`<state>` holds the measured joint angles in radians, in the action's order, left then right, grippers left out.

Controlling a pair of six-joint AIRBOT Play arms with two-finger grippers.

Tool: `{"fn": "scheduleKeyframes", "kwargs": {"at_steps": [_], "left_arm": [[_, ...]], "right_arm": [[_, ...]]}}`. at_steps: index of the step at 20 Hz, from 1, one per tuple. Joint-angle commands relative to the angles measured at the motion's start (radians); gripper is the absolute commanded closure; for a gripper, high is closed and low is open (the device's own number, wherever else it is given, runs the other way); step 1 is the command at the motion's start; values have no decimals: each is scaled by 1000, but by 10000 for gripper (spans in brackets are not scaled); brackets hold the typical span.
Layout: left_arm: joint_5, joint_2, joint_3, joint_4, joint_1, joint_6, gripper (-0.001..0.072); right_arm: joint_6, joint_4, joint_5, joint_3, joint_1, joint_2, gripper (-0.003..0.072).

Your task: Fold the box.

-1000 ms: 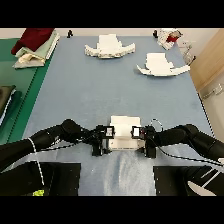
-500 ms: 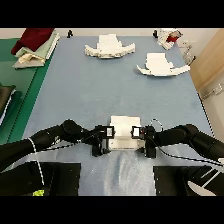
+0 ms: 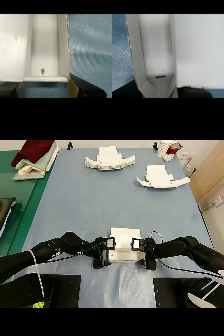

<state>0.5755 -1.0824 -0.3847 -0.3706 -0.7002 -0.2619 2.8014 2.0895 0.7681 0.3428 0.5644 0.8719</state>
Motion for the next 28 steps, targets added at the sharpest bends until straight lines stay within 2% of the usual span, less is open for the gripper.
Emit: {"fn": "scheduleKeyframes", "kwargs": {"at_steps": [1,2,3,4,28], "left_arm": [[-1,-1,-2,12,-6,0,17],[-1,-1,-2,12,-6,0,19],[-1,-1,-2,11,-7,0,130],[0,-1,-2,11,-7,0,191],[0,-1,-2,11,-7,1,190]], "right_arm": [[0,0,0,1,0,0,179],[0,0,0,1,0,0,180],[0,0,0,1,0,0,180],[0,0,0,1,0,0,179],[0,0,0,1,1,0,179]]}}
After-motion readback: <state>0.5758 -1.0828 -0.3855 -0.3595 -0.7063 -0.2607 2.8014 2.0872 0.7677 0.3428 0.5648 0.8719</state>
